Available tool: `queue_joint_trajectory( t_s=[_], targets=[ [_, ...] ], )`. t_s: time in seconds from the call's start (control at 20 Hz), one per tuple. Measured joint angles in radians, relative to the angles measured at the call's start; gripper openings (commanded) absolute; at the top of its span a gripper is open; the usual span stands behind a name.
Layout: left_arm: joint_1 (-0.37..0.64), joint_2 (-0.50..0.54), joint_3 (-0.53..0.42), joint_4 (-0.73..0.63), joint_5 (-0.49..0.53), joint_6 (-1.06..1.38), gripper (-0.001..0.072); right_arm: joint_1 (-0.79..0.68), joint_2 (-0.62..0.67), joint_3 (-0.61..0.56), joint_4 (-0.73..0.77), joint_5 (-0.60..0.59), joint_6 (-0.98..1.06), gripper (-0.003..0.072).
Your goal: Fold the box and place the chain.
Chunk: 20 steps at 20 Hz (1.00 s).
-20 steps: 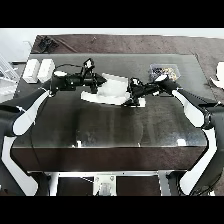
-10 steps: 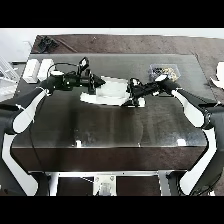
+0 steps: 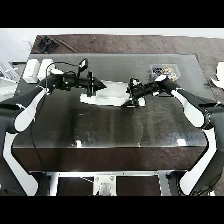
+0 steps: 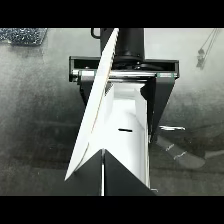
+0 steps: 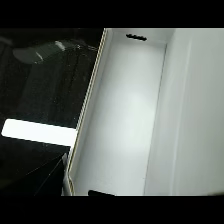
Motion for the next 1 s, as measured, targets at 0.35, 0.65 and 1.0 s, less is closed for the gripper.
queue_joint_trajectory(
  t_s=[0.35, 0.65, 1.0],
  targets=[
    [0.0, -0.033, 0.044, 0.032, 0.048, 0.006, 0.0017, 0.0, 0.0, 0.0, 0.002, -0.002, 0.003, 0.0564],
    [-0.001, -0.05, 0.068, 0.018, 0.09, 0.026, 0.0017, 0.0, 0.0, 0.0, 0.005, -0.009, 0.004, 0.0564],
    [-0.002, -0.064, 0.095, 0.005, 0.1, -0.006, 0.0017, -0.002, 0.0, 0.0, 0.007, -0.009, 0.002, 0.0563]
  ],
)
